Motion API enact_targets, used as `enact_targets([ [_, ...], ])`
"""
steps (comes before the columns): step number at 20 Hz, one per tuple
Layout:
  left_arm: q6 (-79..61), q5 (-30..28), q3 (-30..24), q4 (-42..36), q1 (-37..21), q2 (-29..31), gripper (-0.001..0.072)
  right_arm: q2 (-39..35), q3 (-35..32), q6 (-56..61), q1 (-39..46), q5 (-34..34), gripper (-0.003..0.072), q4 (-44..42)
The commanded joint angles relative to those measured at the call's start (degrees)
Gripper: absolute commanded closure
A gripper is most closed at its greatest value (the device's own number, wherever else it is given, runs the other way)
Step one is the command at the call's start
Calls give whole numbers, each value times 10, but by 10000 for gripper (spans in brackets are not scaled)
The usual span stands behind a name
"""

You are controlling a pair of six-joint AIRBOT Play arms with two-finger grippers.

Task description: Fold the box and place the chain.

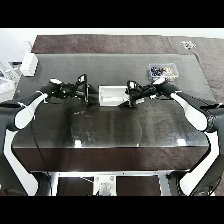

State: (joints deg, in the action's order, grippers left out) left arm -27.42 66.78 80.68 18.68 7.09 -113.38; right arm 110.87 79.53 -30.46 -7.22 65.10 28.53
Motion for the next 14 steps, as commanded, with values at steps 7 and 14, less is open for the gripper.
enact_targets([
  [7, 19, 25, 0, 16, -12, 1, -11, 0, 0, 0, -1, 1, 99, 0],
  [14, 21, 43, 0, -6, -12, 1, -11, 0, 0, 0, -1, 1, 99, 0],
])
